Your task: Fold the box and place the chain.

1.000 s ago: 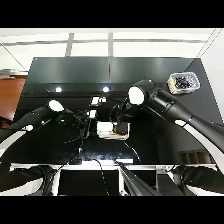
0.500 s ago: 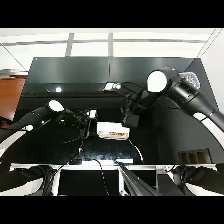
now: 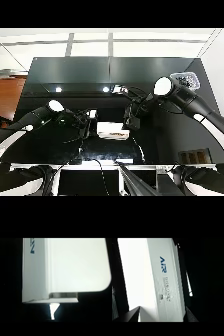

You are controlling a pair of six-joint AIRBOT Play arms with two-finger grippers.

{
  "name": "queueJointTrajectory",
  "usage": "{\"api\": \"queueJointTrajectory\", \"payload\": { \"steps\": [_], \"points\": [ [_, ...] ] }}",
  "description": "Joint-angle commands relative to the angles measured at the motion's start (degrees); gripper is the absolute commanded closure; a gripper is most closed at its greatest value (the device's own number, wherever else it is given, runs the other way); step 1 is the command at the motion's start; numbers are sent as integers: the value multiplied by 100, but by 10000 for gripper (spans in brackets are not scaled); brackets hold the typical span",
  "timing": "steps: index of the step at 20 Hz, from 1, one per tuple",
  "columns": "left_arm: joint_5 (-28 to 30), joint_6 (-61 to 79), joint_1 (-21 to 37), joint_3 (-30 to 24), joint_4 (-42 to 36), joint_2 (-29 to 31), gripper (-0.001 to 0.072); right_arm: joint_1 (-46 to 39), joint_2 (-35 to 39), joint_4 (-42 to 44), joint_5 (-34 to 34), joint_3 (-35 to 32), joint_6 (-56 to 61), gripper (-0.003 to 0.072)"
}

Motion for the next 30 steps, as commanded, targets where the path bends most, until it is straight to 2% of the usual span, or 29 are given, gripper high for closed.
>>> {"api": "queueJointTrajectory", "payload": {
  "steps": [1,9,17,26,28,30],
  "points": [
    [9,-4,0,-4,0,-4,241,39,-4,107,-140,-63,-225,-8],
    [11,-7,0,-4,0,-4,241,247,-4,-72,-66,-72,-175,-14],
    [11,-7,0,-4,0,-4,241,442,-4,-592,-448,-111,105,-14],
    [13,-9,0,-4,-2,-4,241,577,-4,-638,-468,-111,105,-13],
    [13,-9,0,-4,-2,-4,241,608,-4,-699,-511,-111,120,-3],
    [13,-9,0,-4,-2,-4,241,605,-4,-802,-529,-111,210,116]
  ]
}}
